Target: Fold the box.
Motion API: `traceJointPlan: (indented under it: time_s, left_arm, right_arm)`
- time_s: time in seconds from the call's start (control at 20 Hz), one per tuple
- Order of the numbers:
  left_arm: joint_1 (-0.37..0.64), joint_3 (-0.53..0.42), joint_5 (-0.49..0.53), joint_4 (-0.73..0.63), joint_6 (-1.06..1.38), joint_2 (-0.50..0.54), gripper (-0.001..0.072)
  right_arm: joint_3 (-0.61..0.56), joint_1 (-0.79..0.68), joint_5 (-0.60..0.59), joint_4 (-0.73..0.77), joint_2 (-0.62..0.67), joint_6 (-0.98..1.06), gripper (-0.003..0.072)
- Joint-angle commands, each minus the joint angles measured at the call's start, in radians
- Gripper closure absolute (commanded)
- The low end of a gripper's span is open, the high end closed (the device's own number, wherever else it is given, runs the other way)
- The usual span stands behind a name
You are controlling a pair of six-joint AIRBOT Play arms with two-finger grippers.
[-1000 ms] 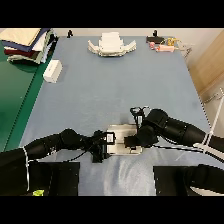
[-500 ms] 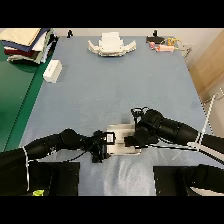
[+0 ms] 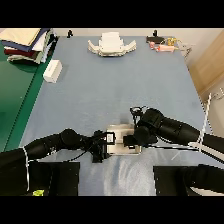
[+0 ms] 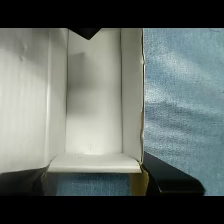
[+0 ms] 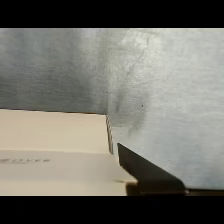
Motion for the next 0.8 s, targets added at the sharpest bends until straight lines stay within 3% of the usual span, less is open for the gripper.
traceJointPlan:
  time_s: [0.0,0.15,0.3,0.55,0.65,0.75]
  left_arm:
    - [0.000,0.000,0.000,0.000,-0.001,0.000,0.0197]
    - [0.000,0.000,0.000,0.000,-0.001,0.000,0.0197]
    - [0.001,0.000,0.000,0.000,-0.001,0.000,0.0197]
    - [0.001,0.000,0.000,0.000,-0.001,0.000,0.0197]
    - [0.000,0.000,0.000,0.000,-0.001,0.000,0.0197]
    - [0.001,0.000,0.000,0.000,-0.001,0.000,0.0197]
  right_arm:
    - [0.003,-0.001,-0.015,-0.013,0.002,0.000,0.0249]
    - [0.026,-0.001,-0.051,0.009,0.004,-0.047,0.0248]
    - [0.115,-0.010,-0.178,0.003,0.025,-0.054,0.0249]
    - [0.213,-0.056,-0.299,-0.151,0.141,-0.078,0.0262]
    - [0.211,-0.116,-0.354,-0.210,0.176,-0.109,0.0495]
    - [0.211,-0.204,-0.375,-0.244,0.171,-0.188,0.0666]
